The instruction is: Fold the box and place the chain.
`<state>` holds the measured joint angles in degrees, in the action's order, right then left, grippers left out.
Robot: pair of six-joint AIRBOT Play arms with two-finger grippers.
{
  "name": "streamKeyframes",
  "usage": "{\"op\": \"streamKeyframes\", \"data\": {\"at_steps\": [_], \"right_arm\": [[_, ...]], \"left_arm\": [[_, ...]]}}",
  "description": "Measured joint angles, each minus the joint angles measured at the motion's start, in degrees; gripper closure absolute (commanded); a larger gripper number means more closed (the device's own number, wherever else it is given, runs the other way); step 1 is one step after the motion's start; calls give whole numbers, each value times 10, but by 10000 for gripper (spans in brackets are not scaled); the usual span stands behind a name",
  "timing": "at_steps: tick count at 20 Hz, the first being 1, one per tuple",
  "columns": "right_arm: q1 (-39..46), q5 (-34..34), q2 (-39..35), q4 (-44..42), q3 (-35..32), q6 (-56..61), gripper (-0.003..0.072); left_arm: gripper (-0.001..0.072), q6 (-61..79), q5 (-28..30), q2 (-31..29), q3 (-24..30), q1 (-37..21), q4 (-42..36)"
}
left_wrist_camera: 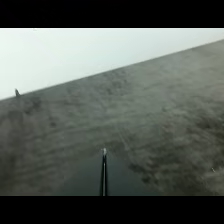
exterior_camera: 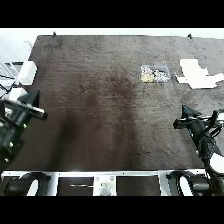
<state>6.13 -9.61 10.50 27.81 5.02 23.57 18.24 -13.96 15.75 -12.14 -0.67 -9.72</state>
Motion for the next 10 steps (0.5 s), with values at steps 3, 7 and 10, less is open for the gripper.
{"op": "streamKeyframes", "data": {"at_steps": [3,7,10], "right_arm": [[3,-8,0,2,-1,-9,680],[3,-12,0,3,-1,-15,680],[4,-13,0,3,-1,-16,680]], "left_arm": [[690,-5,17,-33,57,20,-5],[690,-13,27,-47,87,28,-8],[690,-19,28,-50,94,31,-9]]}}
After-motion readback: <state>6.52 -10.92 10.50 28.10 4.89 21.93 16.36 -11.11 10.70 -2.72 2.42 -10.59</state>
